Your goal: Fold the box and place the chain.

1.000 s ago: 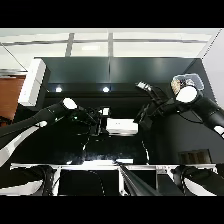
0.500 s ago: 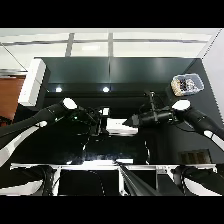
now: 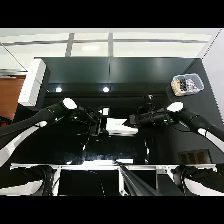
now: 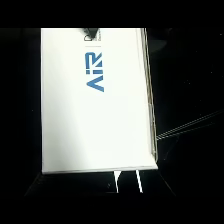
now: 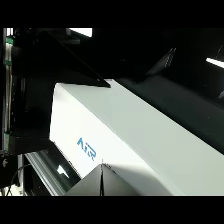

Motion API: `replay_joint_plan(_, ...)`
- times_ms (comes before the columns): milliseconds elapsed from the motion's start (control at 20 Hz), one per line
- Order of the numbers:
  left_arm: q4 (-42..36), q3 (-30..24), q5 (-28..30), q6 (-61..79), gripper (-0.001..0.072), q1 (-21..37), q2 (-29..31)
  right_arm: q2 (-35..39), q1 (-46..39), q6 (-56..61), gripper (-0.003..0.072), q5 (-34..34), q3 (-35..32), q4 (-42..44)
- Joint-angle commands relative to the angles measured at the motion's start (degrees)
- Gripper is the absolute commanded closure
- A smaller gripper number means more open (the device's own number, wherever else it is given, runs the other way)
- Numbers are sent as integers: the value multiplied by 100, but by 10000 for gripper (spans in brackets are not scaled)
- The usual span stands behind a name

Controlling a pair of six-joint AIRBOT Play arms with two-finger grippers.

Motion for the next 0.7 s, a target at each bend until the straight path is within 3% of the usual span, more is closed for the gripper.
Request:
replay_joint_plan(0, -9, 4, -20, -7, 308, 0, 0, 61, -50, -166, 673, 138, 96, -105)
replay_joint_plan(100, -9, 4, -63, -9, 307, 2, 0, 365, -275, -170, 673, 667, 319, -302)
replay_joint_plan(200, -9, 4, -127, -9, 295, 11, 2, 876, -745, 133, 673, 1309, 695, -1049)
replay_joint_plan(250, -7, 4, -125, -138, 204, 11, 31, 1202, -1051, 361, 673, 1528, 892, -1513)
replay_joint_plan(300, -7, 4, -116, -225, -11, 13, 66, 1515, -1353, 533, 673, 1657, 1025, -1853)
replay_joint_plan(450, 219, 7, -151, -688, -11, 111, 376, 2402, -2291, 693, 673, 1897, 1113, -2380)
replay_joint_plan(650, 177, 33, -533, -1602, -11, 98, 962, 2765, -2933, 920, 674, 2065, 1108, -2813)
